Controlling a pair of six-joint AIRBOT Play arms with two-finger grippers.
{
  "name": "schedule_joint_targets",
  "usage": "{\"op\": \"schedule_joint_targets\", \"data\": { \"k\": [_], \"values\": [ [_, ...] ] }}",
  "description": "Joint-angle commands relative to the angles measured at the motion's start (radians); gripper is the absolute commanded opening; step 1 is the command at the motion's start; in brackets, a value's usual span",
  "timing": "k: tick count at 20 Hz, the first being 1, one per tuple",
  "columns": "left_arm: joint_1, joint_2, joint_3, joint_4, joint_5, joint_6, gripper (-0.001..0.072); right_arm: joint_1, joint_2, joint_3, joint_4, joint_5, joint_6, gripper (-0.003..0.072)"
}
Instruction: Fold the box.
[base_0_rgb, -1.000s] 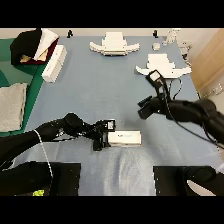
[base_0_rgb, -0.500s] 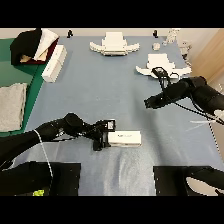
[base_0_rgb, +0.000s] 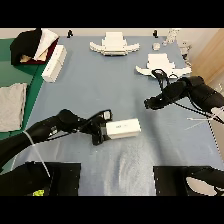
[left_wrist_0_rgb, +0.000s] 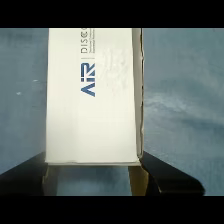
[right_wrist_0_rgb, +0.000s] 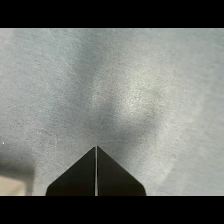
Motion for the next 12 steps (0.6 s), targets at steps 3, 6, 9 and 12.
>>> {"op": "schedule_joint_targets", "data": {
  "k": [3, 6, 9, 12],
  "values": [
    [0.325, 0.250, 0.006, 0.358, 0.000, -0.619, 0.0469, -0.001, -0.001, 0.001, 0.001, -0.001, 0.001, 0.0016],
    [0.623, 0.285, 0.006, 0.540, -0.002, -0.822, 0.0468, -0.001, -0.001, 0.001, 0.001, -0.001, 0.001, 0.0016],
    [0.874, 0.220, 0.009, 0.546, 0.012, -0.807, 0.0468, -0.001, -0.001, 0.001, 0.000, -0.001, 0.001, 0.0016],
    [0.988, 0.111, 0.040, 0.547, 0.064, -0.793, 0.0468, -0.001, -0.001, 0.001, 0.001, -0.002, 0.001, 0.0016]
  ]
}}
